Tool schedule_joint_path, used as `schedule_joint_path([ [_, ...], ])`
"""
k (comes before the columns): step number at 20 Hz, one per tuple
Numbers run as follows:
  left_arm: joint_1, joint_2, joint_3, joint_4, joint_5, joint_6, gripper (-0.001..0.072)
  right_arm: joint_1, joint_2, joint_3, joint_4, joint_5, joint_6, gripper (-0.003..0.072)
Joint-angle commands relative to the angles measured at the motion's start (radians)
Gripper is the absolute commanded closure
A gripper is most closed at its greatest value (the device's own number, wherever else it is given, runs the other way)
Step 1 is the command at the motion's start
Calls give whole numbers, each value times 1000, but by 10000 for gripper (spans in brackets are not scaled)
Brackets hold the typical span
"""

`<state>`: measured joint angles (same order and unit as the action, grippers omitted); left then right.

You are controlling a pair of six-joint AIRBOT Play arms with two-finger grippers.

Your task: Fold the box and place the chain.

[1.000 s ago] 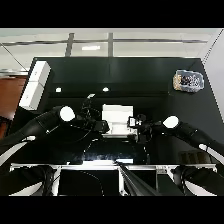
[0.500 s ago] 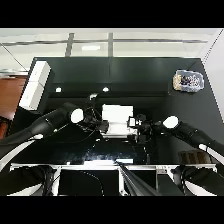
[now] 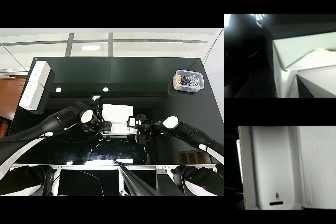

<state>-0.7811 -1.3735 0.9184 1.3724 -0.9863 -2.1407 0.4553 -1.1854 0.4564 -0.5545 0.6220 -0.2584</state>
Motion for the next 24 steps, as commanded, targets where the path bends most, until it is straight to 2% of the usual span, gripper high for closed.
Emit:
schedule_joint_path([
  [1, -16, -29, 36, 11, -30, -44, 92, 0, 0, 0, 0, -1, 0, 256],
  [5, -17, -50, 69, 27, -29, -72, 113, 0, 0, 0, 0, -1, 0, 255],
  [6, -18, -50, 71, 30, -32, -77, 215, 0, 0, 0, 0, -1, 0, 255],
  [9, -18, -50, 71, 33, -42, -119, 248, 0, 0, 0, 0, -1, 0, 255],
  [11, -18, -50, 72, 34, -42, -119, 332, 0, 0, 0, 0, -1, 0, 255],
  [12, -19, -50, 72, 40, -36, -120, 343, 0, 0, 0, 0, -1, 0, 255],
  [15, -38, -66, 90, 93, -59, -145, 343, 0, 0, 0, 0, -1, 0, 255],
  [20, -77, -129, 173, 137, -111, -145, 343, 0, 0, 0, 0, -1, 0, 255],
  [24, -80, -140, 179, 164, -135, -148, 343, 0, 0, 0, 0, -1, 0, 255],
])
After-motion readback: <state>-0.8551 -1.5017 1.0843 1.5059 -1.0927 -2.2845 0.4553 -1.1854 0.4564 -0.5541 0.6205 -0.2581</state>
